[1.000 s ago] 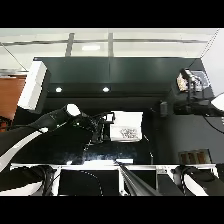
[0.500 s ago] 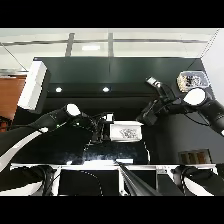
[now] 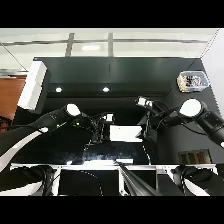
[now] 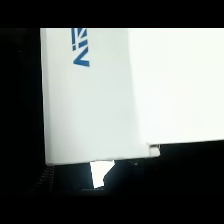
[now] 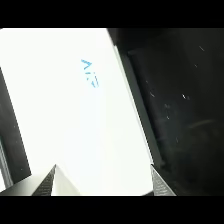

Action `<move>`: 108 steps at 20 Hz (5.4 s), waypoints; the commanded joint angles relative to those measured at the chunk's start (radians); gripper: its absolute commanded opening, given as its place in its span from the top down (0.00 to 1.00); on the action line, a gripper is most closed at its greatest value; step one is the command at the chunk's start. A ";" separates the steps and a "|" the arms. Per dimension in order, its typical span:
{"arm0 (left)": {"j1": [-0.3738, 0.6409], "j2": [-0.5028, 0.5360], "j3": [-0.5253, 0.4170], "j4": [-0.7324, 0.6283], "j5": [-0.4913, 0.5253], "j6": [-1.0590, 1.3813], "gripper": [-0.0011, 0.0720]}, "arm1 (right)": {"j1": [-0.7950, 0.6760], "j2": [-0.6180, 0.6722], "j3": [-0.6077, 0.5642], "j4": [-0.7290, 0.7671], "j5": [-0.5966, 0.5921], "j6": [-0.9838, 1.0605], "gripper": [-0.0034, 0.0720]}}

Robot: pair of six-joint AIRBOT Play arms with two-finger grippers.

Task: Fold the box and place the chain.

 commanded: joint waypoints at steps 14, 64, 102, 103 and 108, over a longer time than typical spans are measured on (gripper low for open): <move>0.000 0.000 0.000 0.000 -0.001 -0.002 0.51 | 0.053 0.007 -0.019 -0.030 -0.048 -0.122 0.39; 0.000 0.000 -0.002 0.000 -0.001 -0.019 0.51 | 0.053 0.008 -0.006 -0.051 -0.041 -0.033 0.68; 0.000 0.000 -0.002 0.000 -0.001 -0.019 0.51 | 0.053 0.008 -0.032 -0.051 -0.014 0.079 0.57; 0.000 0.000 -0.002 0.000 -0.001 -0.019 0.51 | 0.052 0.009 -0.023 -0.052 0.000 0.097 0.57; 0.000 0.000 -0.002 0.000 -0.001 -0.019 0.51 | -0.001 0.009 0.093 -0.050 0.164 0.343 0.57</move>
